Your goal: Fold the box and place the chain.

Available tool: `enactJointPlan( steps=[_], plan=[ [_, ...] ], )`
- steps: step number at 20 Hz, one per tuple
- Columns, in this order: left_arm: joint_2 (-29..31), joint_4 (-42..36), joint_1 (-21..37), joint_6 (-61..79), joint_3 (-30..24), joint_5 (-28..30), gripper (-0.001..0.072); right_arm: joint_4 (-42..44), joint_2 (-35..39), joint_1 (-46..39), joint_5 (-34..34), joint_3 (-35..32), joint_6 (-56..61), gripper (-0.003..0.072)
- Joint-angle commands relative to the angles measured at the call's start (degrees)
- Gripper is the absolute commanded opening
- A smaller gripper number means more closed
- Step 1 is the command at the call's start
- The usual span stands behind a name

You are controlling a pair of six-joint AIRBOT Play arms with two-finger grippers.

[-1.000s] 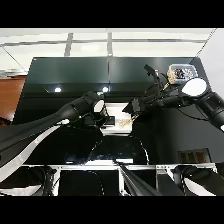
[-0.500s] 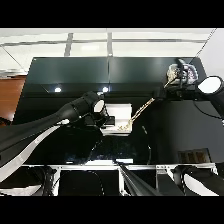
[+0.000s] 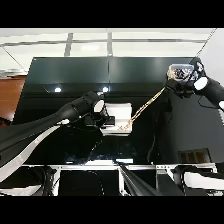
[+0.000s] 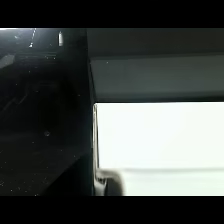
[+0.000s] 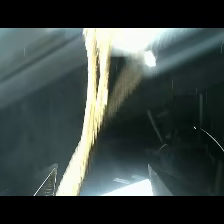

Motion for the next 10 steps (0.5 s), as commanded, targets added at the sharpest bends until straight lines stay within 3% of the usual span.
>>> enactJointPlan(
  steps=[1,4,5,6,8,9,10],
  plan=[
    [0.0,0.0,0.0,0.0,0.0,-0.1,0.0029,0.2,-8.2,-0.8,0.2,8.0,1.9,0.0653],
    [0.0,0.0,0.0,0.0,0.0,-0.1,0.0029,4.6,-13.2,-0.8,3.0,13.2,1.3,0.0652],
    [0.0,0.0,0.0,0.0,0.0,-0.1,0.0029,5.7,-14.0,-0.8,3.5,13.9,0.7,0.0593],
    [0.0,0.0,0.0,0.0,0.0,-0.1,0.0029,6.4,-14.3,-0.8,3.4,14.1,0.1,0.0486],
    [0.0,0.0,0.0,0.0,0.0,-0.1,0.0029,6.4,-14.3,-0.8,3.9,14.1,-1.9,0.0150],
    [0.0,0.0,0.0,0.0,0.0,-0.1,0.0029,6.4,-14.3,-0.8,4.6,14.1,-1.9,0.0057],
    [0.0,0.0,0.0,0.0,0.0,-0.1,0.0029,6.4,-14.1,-0.8,6.0,14.1,-2.0,0.0013]
  ],
)
